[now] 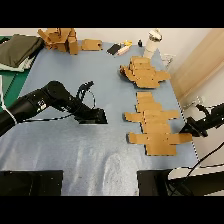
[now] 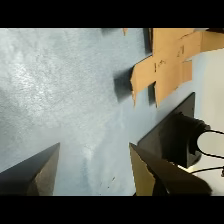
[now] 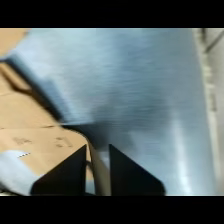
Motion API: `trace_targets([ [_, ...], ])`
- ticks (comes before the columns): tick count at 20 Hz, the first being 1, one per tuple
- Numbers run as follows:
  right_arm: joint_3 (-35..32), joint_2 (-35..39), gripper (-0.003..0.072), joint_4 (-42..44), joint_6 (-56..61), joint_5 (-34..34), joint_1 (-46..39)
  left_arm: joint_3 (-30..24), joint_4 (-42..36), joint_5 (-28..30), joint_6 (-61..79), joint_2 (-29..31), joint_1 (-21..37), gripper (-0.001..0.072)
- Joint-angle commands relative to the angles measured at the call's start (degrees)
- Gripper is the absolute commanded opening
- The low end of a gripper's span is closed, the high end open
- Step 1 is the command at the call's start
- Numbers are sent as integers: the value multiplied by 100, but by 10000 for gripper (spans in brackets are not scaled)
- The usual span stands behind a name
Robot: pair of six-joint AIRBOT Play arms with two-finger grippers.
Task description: Fold the box.
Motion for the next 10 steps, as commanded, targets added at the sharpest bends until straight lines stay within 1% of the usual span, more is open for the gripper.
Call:
trace_targets([
  [1,-2,-31,60,955,-63,-807,87,0,-485,-26,413,-2,0,668],
  [2,-4,-9,5,1034,-50,-957,162,2,-592,-48,529,-2,0,668],
  [5,-39,286,4,1451,0,-1012,420,0,-737,-190,706,-2,0,668],
  [7,-50,603,3,1735,-2,-730,664,0,-737,-232,754,-2,0,668],
  [10,-186,1167,3,1777,162,-98,1047,2,-754,-245,833,-2,0,667],
])
